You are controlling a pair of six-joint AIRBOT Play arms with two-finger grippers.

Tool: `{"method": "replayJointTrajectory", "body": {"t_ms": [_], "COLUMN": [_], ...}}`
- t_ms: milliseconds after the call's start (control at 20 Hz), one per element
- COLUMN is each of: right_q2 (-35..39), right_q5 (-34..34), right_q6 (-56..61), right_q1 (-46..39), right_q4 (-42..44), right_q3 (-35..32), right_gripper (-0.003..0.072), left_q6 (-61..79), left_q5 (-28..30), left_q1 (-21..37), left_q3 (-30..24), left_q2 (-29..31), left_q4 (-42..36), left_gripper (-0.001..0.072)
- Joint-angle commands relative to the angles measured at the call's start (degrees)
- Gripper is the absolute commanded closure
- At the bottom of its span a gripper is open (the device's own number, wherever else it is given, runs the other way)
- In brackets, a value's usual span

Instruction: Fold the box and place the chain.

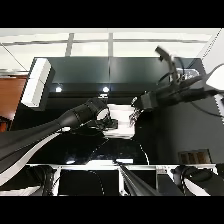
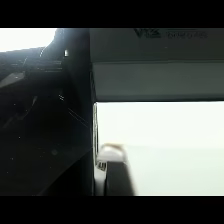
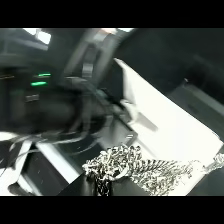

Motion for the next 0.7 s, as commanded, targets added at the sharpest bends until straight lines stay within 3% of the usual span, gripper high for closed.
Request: {"method": "replayJointTrajectory", "body": {"t_ms": [0,400,450,500,650], "right_q2": [0.07,-0.33,-0.33,-0.31,0.81], "right_q5": [-7.74,-14.71,-14.84,-13.94,-5.66], "right_q6": [1.92,3.32,4.55,4.85,4.72], "right_q1": [0.59,4.85,4.87,4.09,-3.04], "right_q4": [0.15,0.68,0.17,-1.22,-7.45], "right_q3": [-8.59,-13.49,-13.42,-13.09,-11.54], "right_gripper": [0.0671,0.0664,0.0509,0.0400,0.0402], "left_q6": [0.00,0.00,0.00,0.00,0.00], "left_q5": [0.00,0.02,0.02,0.00,0.00], "left_q1": [0.02,0.02,0.02,0.02,0.02], "left_q3": [0.00,0.00,0.00,0.00,0.00], "left_q2": [0.02,0.02,0.02,0.02,0.02], "left_q4": [0.02,0.02,0.02,0.02,0.02], "left_gripper": [0.0683,0.0683,0.0683,0.0683,0.0683]}}
